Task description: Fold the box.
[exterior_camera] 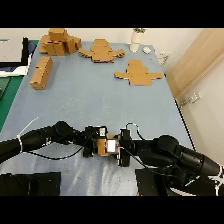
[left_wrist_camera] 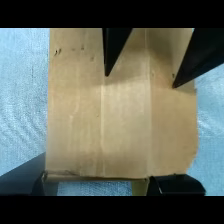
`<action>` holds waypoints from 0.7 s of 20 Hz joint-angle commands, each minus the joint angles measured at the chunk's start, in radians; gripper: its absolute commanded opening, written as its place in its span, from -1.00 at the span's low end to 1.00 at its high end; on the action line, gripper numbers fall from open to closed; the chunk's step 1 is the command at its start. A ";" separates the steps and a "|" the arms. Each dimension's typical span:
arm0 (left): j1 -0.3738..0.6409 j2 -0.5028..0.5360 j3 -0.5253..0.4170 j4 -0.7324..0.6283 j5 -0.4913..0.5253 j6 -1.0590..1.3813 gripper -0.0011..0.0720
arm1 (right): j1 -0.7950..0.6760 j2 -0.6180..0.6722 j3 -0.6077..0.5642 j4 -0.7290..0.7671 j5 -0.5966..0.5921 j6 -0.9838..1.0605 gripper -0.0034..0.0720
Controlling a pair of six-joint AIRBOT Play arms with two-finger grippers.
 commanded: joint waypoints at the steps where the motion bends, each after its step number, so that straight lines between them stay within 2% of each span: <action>1: 0.000 0.000 0.000 0.000 0.000 0.000 0.32 | 0.039 -0.005 -0.021 -0.091 0.069 -0.003 0.31; 4: 0.000 0.000 0.000 0.000 0.002 0.000 0.32 | 0.039 -0.021 -0.021 -0.134 0.079 -0.003 0.44; 5: 0.000 0.000 0.000 0.000 0.002 0.000 0.32 | 0.039 -0.025 -0.021 -0.138 0.080 -0.003 0.61; 6: 0.000 0.000 0.000 0.000 0.001 0.000 0.32 | 0.044 -0.025 -0.021 -0.141 0.079 -0.004 0.65; 14: 0.000 0.000 0.000 0.000 0.000 0.000 0.32 | 0.080 -0.071 -0.021 -0.278 0.087 0.014 0.60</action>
